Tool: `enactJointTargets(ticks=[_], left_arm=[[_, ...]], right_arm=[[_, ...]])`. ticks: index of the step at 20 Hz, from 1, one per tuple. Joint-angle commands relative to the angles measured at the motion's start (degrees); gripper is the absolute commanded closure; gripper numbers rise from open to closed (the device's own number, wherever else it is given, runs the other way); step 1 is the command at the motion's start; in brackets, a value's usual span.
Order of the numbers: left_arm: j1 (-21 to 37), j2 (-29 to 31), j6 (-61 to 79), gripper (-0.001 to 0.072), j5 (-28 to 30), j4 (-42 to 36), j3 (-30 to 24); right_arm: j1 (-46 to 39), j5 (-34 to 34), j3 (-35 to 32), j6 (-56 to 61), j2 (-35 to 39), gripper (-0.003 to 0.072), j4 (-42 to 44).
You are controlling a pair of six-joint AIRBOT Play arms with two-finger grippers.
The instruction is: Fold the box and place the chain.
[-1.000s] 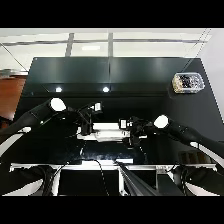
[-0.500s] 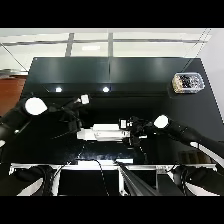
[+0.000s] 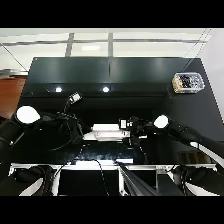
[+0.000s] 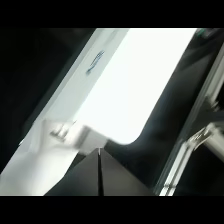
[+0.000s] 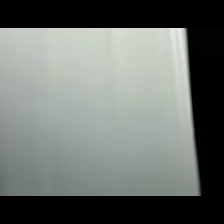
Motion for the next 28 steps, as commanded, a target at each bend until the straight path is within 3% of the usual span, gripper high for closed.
enactJointTargets(ticks=[1, 6, 10, 15, 19, 22, 27, 28], left_arm=[[-2.99, 0.13, 2.34, 0.0678, 10.49, -11.06, -2.93], [-7.43, -2.4, 2.47, 0.0678, 22.97, -11.02, -2.93], [-8.22, -8.11, 2.56, 0.0678, 28.55, -10.78, -2.93], [-8.22, -14.6, 2.54, 0.0679, 29.24, -10.78, -2.93], [-8.11, -14.16, 2.54, 0.0679, 29.24, -10.69, -2.08], [-6.58, -11.26, 2.23, 0.0679, 24.61, -5.7, -0.39], [1.33, -2.19, 2.12, 0.0674, 4.83, 8.26, -0.07], [2.97, -1.07, 2.12, 0.06, 0.57, 10.43, -0.07]], right_arm=[[0.07, -0.07, -0.04, 0.04, -0.04, 0.0155, 0.02], [0.07, -0.04, -0.04, 0.04, -0.04, 0.0156, 0.02], [0.07, -0.04, -0.02, 0.04, -0.04, 0.0156, 0.02], [0.07, -0.04, -0.02, 0.04, -0.04, 0.0155, 0.02], [0.07, -0.04, -0.04, 0.04, -0.04, 0.0155, 0.02], [0.07, -0.02, -0.04, 0.04, -0.04, 0.0156, 0.02], [0.07, -0.02, -0.04, 0.04, -0.04, 0.0156, 0.02], [0.07, -0.02, -0.04, 0.02, -0.04, 0.0156, 0.02]])
